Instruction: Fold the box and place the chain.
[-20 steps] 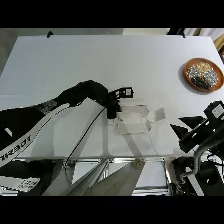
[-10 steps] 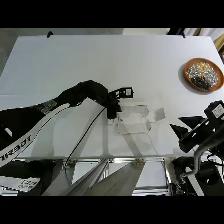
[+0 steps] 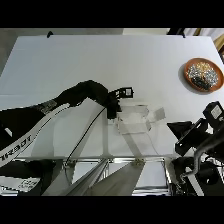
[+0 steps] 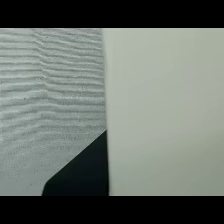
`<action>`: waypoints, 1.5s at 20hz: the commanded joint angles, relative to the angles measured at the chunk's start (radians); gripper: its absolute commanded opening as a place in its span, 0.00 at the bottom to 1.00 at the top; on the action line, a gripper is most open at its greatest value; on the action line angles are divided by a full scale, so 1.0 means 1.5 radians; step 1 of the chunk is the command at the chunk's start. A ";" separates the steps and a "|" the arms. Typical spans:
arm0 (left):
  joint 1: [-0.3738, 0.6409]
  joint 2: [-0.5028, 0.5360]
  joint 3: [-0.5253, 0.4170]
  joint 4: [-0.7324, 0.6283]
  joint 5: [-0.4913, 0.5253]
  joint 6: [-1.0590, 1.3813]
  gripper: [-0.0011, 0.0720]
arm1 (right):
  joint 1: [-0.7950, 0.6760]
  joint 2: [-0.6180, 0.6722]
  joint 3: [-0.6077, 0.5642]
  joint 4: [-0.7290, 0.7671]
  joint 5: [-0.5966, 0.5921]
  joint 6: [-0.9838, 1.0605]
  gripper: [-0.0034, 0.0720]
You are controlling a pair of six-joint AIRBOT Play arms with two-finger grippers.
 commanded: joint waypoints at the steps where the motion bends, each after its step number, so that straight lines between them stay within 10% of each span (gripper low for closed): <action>1: -0.001 0.000 0.000 0.000 0.000 0.000 0.03 | 0.005 -0.001 -0.049 0.046 -0.011 -0.084 0.06; 9: -0.001 0.000 0.000 0.000 0.000 0.000 0.03 | 0.096 -0.059 -0.139 -0.118 -0.084 -0.366 0.14; 11: -0.001 0.000 0.000 0.000 0.000 0.000 0.03 | 0.124 -0.088 -0.157 -0.104 -0.141 -0.366 0.96; 19: -0.001 0.000 0.000 0.000 0.000 0.000 0.03 | 0.244 -0.293 -0.180 -0.174 -0.389 -0.392 0.98; 30: -0.001 0.000 0.000 0.000 0.000 0.000 0.03 | 0.248 -0.380 -0.167 -0.168 -0.483 -0.404 0.97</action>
